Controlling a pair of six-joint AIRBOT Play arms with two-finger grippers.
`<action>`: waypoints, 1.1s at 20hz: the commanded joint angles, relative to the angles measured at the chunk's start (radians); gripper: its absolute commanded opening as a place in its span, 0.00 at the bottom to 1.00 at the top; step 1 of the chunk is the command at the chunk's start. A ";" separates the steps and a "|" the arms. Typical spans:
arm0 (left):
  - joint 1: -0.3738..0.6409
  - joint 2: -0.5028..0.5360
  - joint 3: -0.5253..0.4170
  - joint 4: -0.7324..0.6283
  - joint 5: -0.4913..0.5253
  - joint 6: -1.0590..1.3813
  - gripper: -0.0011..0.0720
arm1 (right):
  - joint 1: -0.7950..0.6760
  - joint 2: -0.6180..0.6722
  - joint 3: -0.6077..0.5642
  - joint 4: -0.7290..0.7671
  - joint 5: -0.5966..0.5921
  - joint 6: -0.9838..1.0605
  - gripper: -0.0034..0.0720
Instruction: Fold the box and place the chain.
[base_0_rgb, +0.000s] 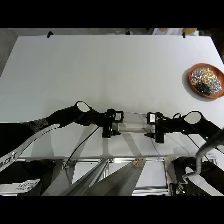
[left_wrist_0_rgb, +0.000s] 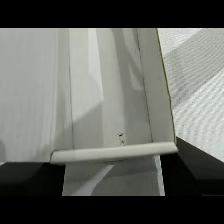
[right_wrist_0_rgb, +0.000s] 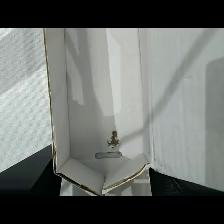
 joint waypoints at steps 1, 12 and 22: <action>-0.001 -0.001 0.000 0.000 0.000 0.000 0.44 | 0.000 0.001 0.000 0.001 0.000 0.000 0.59; -0.001 -0.001 0.000 0.000 0.000 0.000 0.44 | 0.000 0.043 0.000 -0.106 0.007 0.128 0.83; -0.001 -0.001 0.000 0.000 0.000 0.000 0.44 | 0.000 0.370 0.000 -0.364 0.143 0.374 0.59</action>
